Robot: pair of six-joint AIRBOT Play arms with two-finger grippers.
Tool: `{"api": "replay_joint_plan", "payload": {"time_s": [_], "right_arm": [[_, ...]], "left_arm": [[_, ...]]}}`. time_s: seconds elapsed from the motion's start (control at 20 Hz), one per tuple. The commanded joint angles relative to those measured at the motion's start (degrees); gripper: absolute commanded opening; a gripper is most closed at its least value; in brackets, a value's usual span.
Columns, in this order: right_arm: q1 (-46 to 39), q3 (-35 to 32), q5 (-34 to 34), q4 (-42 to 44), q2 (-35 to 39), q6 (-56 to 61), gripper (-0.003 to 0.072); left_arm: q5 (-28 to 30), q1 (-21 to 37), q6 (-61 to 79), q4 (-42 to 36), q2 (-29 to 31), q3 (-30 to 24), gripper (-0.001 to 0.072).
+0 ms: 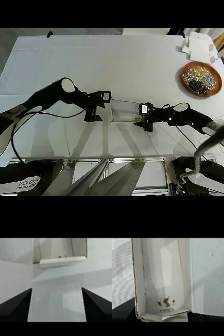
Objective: Fold the box and place the chain.
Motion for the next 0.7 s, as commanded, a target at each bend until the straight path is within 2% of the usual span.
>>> {"api": "replay_joint_plan", "payload": {"time_s": [0.0,0.2,0.65], "right_arm": [[0.02,0.02,0.00,0.02,0.04,0.02,0.0401],[0.02,0.02,0.02,0.02,0.04,0.02,0.0401],[0.02,0.02,0.00,0.02,0.04,0.02,0.0401]], "left_arm": [[4.24,-0.61,11.43,-9.57,-2.99,-1.90,0.0701],[6.19,-2.36,12.59,-10.01,-4.57,-1.90,0.0703],[4.85,-4.15,11.10,-10.91,-5.25,-1.90,0.0705]]}}
